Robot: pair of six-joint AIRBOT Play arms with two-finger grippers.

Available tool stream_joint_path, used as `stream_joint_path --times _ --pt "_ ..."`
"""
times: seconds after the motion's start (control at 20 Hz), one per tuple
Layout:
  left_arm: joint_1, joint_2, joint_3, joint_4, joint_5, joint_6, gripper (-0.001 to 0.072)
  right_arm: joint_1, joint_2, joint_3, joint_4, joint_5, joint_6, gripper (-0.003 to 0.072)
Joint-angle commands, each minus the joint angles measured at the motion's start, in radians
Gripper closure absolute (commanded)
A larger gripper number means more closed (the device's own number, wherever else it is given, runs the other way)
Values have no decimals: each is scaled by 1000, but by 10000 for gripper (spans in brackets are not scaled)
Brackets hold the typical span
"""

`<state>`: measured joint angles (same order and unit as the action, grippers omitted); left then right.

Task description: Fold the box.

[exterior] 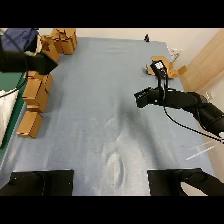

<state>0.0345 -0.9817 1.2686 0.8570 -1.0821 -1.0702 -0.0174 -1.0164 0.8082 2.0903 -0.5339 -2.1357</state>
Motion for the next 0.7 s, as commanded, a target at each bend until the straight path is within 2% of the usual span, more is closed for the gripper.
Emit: stream_joint_path --times 0.0,0.1,0.25,0.65 --pt "-120 -135 120 -6 152 -20 17 0 0 1 -1 -2 0 596" --pt "-147 -153 120 -12 193 -20 17 0 0 1 -1 -2 0 596" --pt "-153 -159 120 -12 164 -20 17 0 0 1 -1 -2 0 596" --pt "-153 -159 120 -12 164 -21 17 0 0 1 -1 -2 0 596"
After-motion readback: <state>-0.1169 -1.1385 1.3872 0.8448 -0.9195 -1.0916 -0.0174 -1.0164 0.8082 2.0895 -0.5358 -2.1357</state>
